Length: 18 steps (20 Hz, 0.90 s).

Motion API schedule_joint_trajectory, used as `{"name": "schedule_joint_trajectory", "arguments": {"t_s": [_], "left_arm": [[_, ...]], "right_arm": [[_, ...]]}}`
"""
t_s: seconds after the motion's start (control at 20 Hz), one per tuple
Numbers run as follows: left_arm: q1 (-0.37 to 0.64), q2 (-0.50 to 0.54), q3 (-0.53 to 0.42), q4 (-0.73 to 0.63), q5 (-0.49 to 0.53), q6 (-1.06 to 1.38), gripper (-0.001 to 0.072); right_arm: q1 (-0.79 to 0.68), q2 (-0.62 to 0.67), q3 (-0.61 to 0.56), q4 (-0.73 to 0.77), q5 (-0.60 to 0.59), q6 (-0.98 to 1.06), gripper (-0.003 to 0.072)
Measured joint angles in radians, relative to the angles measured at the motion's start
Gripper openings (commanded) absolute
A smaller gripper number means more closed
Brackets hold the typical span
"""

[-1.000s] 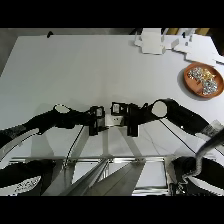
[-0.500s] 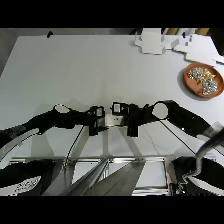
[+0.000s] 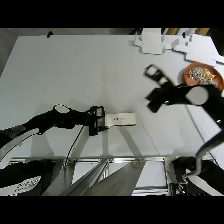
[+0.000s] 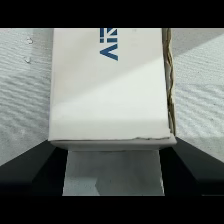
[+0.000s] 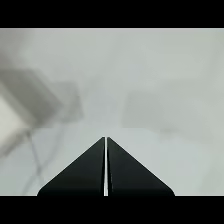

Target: Fold the box and place the chain.

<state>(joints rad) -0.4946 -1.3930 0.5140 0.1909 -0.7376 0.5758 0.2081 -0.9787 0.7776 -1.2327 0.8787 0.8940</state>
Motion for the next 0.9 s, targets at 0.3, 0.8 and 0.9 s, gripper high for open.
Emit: {"name": "schedule_joint_trajectory", "arguments": {"t_s": [0.3,0.8,0.9], "left_arm": [[0.000,0.000,0.000,0.000,0.000,0.000,0.0272],[0.009,0.027,0.000,-0.037,-0.027,-0.057,0.0007],[0.029,0.076,0.000,-0.042,-0.014,-0.116,0.0011]], "right_arm": [[-0.274,-0.019,-0.061,-0.038,0.065,0.128,0.0014],[-0.333,-0.029,-0.083,-0.042,0.106,0.154,0.0014],[-0.333,-0.029,-0.084,-0.043,0.111,0.156,0.0014]]}}
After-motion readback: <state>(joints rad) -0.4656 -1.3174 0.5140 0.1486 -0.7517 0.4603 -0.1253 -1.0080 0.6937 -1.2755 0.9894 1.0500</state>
